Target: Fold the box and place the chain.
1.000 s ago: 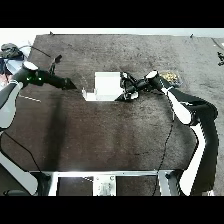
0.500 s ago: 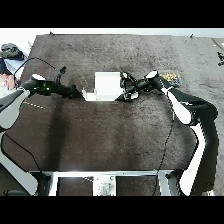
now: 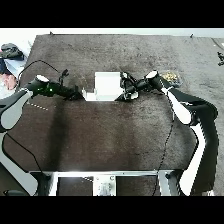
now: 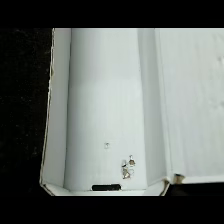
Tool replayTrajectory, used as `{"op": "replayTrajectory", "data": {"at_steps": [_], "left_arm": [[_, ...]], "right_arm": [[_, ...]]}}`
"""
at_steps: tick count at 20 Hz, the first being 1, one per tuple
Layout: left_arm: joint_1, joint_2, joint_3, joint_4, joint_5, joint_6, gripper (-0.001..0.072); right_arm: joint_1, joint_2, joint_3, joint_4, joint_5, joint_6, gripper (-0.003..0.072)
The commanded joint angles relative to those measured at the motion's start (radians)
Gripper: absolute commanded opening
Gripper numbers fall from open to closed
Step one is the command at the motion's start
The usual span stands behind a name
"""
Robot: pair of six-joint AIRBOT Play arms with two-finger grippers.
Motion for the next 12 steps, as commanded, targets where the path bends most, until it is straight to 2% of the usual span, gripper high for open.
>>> {"op": "replayTrajectory", "data": {"at_steps": [1,6,11,12], "left_arm": [[-0.013,-0.003,0.0,-0.01,0.011,-0.013,0.001],[-0.066,-0.003,0.0,-0.028,0.05,-0.014,0.0011],[-0.066,0.002,0.001,-0.11,0.025,0.056,0.0018],[-0.066,0.002,0.001,-0.148,0.011,0.08,0.024]], "right_arm": [[0.001,0.0,0.0,0.0,0.0,0.0,0.0449],[0.001,0.0,0.0,0.0,0.0,0.0,0.0449],[0.001,0.0,0.0,0.0,0.0,0.0,0.0449],[0.001,0.0,0.0,0.0,0.0,0.0,0.0449]]}}
